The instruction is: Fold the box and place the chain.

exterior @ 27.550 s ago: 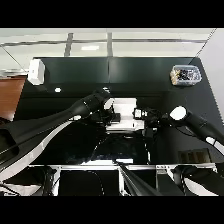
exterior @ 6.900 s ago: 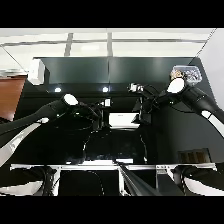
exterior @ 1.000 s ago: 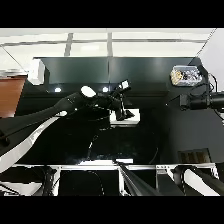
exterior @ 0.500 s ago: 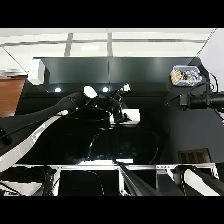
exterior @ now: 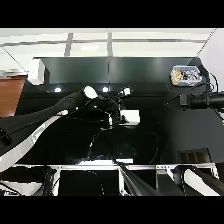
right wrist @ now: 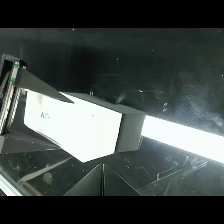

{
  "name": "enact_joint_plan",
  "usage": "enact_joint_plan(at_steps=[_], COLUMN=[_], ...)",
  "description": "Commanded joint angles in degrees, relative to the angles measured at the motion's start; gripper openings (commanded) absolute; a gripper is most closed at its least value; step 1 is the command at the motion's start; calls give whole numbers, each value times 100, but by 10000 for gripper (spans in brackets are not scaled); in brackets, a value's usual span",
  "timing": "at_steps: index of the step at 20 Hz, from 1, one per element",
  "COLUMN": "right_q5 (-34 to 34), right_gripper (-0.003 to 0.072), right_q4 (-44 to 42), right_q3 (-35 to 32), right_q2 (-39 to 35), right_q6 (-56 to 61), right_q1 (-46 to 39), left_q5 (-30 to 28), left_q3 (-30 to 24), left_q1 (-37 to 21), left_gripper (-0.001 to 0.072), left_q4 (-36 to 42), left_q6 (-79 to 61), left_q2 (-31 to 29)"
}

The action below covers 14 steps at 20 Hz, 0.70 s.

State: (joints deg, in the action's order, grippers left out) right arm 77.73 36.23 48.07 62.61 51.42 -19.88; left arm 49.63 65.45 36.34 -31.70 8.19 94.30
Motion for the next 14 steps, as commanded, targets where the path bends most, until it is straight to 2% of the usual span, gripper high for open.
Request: enact_joint_plan(at_steps=[1, 5, 10, 12, 14], right_q5=[2, 0, -24, -24, -22], right_gripper=[13, 13, 13, 13, 13], right_q4=[55, 74, 74, 74, 83], right_q3=[-2, -2, -2, -2, -2], right_q2=[-2, -2, -2, -2, -2], right_q6=[2, 2, 4, 4, 4], right_q1=[0, 0, 0, 0, 0], left_q5=[22, 35, -177, -317, -354], left_q3=[7, 20, 398, 546, 568], left_q1=[0, 61, 625, 894, 973], left_gripper=[712, 712, 705, 705, 635], left_q4=[-72, -258, -1580, -2365, -2527], left_q6=[-107, -98, 221, 682, 1108], left_q2=[4, 4, 103, 181, 199])
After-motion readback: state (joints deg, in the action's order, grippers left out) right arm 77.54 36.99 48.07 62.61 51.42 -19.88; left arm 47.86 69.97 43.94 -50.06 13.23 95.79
